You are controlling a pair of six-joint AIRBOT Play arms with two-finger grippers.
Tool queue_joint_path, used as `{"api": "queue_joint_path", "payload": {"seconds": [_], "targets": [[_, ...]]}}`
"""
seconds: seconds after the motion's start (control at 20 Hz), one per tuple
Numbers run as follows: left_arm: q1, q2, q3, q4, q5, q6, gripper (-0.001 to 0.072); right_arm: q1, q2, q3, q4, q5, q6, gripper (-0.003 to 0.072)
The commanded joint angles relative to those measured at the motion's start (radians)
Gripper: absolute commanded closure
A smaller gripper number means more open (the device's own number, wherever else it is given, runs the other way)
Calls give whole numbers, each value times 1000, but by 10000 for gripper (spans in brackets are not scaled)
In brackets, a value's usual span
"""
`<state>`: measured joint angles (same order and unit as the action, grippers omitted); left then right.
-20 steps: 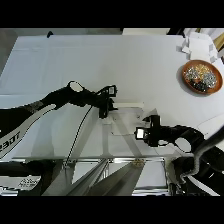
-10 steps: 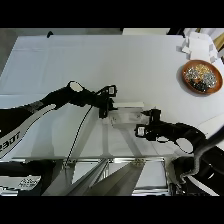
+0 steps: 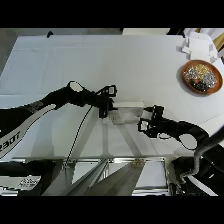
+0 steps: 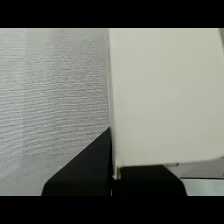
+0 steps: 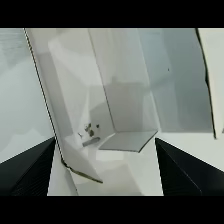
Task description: Fold the box and place the chain.
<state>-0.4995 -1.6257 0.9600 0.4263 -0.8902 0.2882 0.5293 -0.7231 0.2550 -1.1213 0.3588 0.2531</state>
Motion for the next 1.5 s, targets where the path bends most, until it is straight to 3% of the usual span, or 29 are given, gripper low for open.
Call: {"api": "queue_joint_path", "payload": {"seconds": [0.0,0.2,0.55,0.95,1.45], "targets": [[0,0,-1,0,0,0,701,-32,-35,26,84,12,-86,-5],[0,0,-1,0,0,0,701,-196,-51,95,166,212,-81,-7],[-1,0,-1,0,-1,0,701,-220,-165,106,293,238,-286,-11],[0,0,-1,0,0,0,701,-362,-321,210,402,411,-455,-10],[0,0,-1,0,0,0,701,-418,-461,270,484,433,-614,-9]]}}
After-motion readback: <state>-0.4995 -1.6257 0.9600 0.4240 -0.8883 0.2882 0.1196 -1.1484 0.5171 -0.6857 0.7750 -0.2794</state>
